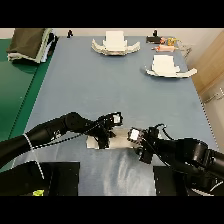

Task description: Fold the box.

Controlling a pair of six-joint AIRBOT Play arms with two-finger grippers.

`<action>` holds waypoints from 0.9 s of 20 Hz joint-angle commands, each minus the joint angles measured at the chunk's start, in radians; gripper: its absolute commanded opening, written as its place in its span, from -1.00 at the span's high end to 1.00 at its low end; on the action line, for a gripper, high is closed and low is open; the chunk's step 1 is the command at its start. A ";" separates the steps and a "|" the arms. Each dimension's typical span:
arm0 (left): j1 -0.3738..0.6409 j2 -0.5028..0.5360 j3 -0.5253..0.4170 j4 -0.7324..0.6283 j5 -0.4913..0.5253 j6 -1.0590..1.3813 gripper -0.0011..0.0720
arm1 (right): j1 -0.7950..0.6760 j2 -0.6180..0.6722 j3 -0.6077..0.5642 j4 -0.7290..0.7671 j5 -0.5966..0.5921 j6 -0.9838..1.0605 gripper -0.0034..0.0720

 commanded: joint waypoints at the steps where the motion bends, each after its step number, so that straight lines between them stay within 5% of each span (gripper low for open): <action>1: 0.000 0.000 0.000 0.000 0.000 0.000 0.93 | 0.000 0.012 0.003 -0.052 -0.041 0.156 -0.51; 6: 0.000 0.000 0.000 0.000 0.000 0.000 0.93 | -0.001 0.007 0.003 -0.067 -0.047 0.182 -0.51; 7: 0.000 0.000 0.000 0.000 0.000 0.000 0.93 | -0.002 0.007 0.003 -0.072 -0.051 0.182 -0.58; 8: 0.000 0.000 0.000 0.000 0.000 0.000 0.93 | -0.002 0.008 0.003 -0.090 -0.065 0.177 -1.00; 13: 0.000 0.000 0.000 0.000 0.000 0.000 0.93 | -0.055 0.007 0.002 -0.111 -0.073 0.116 -1.00; 16: 0.000 0.000 0.000 0.000 0.000 0.000 0.93 | -0.125 0.006 0.002 -0.019 -0.038 -0.102 -1.00; 18: 0.000 0.000 0.000 0.000 0.000 0.000 0.93 | -0.220 -0.016 0.002 0.175 -0.028 -0.365 -1.00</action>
